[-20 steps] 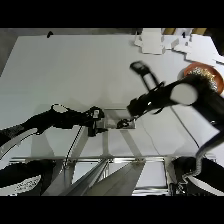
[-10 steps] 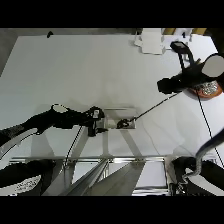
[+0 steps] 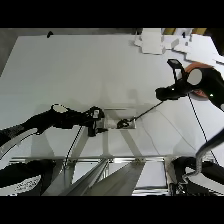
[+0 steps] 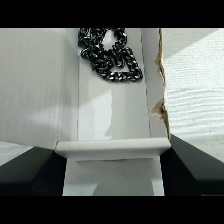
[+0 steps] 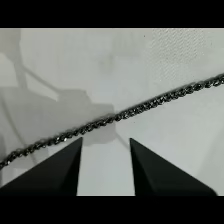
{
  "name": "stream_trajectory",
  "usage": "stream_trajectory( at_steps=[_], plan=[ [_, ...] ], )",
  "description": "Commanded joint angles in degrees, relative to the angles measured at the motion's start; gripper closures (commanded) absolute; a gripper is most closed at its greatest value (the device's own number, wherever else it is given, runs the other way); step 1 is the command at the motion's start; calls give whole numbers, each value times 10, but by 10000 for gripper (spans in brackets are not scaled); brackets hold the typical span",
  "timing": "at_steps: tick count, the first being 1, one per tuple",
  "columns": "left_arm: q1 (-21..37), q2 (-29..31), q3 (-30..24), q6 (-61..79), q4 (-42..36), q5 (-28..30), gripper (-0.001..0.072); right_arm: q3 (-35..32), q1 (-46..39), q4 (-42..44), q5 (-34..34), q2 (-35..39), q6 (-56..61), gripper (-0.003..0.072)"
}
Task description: Fold the box and place the chain.
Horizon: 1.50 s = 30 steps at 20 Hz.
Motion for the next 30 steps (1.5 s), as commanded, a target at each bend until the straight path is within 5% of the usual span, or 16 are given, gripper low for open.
stream_trajectory(
  at_steps=[1,30],
  plan=[
    [0,0,0,0,0,0,558,-8,-1,0,-20,-29,3,318],
    [0,0,0,0,0,0,558,-8,-1,-38,-26,-127,80,435]
  ],
)
